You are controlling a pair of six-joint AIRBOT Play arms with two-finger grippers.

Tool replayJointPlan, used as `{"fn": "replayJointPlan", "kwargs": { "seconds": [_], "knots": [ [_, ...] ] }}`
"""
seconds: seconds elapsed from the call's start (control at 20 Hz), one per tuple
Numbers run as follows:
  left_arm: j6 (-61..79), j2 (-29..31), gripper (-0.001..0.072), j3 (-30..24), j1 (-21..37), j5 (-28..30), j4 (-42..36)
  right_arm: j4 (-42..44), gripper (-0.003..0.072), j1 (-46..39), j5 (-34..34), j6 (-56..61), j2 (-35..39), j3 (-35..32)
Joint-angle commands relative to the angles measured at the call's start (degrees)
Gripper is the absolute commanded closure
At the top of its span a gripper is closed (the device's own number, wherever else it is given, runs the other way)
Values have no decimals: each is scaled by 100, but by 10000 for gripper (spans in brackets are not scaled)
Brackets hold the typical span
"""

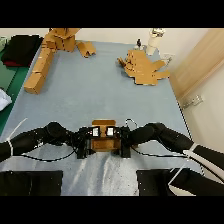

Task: Fold the box.

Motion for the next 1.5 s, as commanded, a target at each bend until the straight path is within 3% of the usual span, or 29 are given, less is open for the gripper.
{"fn": "replayJointPlan", "kwargs": {
  "seconds": [0.0,0.15,0.3,0.5,0.65,0.85,0.95,1.0,1.05,1.1,1.25,1.45],
  "knots": [
    [4,-2,204,2,-2,-4,2,-1180,-33,-4,-468,1268,485,11],
    [4,-2,204,2,-2,-4,2,-1384,-31,-4,-1827,1744,1029,11],
    [4,-2,204,2,-2,-4,2,-444,-26,-4,-2625,2127,1547,11],
    [4,-2,204,2,-2,-4,4,616,-26,13,-2688,3285,1987,11],
    [4,-2,204,2,-2,-4,2,656,-24,11,-2570,4784,2041,4],
    [4,-2,204,2,-2,-9,2,769,-21,13,-2138,5263,1893,7],
    [4,-2,204,2,-2,-7,2,772,-2,13,-1980,6188,1814,7],
    [4,-2,204,2,-2,-7,4,809,112,13,-1853,6452,1744,11],
    [4,-2,204,2,-2,-4,2,813,328,13,-1648,6605,1665,13],
    [4,-2,204,2,-2,-7,2,831,691,11,-1294,6686,1572,17],
    [4,-2,204,2,-2,-7,4,785,684,2,-155,6677,1187,280],
    [4,-2,204,2,-2,-7,2,702,684,-236,55,6378,-133,1193]
  ]
}}
